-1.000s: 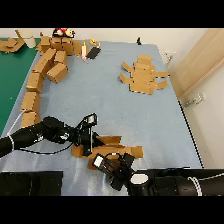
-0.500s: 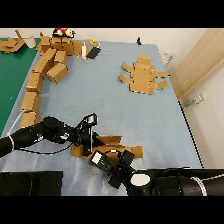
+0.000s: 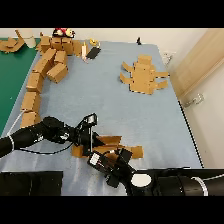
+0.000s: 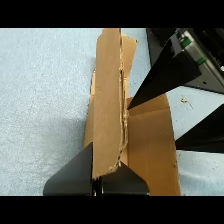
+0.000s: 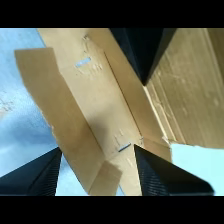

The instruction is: Fold the box.

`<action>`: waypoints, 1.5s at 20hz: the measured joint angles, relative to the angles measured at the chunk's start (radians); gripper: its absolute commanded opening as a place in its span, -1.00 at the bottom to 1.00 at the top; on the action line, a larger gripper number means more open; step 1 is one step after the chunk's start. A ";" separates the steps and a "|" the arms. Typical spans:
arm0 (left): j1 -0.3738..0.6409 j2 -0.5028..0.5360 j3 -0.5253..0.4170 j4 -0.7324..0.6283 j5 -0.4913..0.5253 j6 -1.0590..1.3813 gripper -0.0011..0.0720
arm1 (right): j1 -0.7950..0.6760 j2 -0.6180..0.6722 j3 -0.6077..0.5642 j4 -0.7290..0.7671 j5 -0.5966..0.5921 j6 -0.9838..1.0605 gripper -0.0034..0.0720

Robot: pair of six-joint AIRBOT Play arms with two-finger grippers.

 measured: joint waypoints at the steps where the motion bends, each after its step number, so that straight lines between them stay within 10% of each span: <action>1: 0.000 0.000 0.000 0.000 0.000 0.000 -0.94 | 0.000 0.007 0.000 0.003 0.008 0.000 0.98; 12: 0.000 0.000 0.000 0.000 -0.001 0.000 -0.94 | -0.008 0.117 -0.041 -0.026 -0.081 0.009 0.98; 30: -0.002 0.000 0.000 0.000 -0.002 0.000 -0.94 | 0.016 0.111 -0.185 0.037 0.127 -0.092 0.98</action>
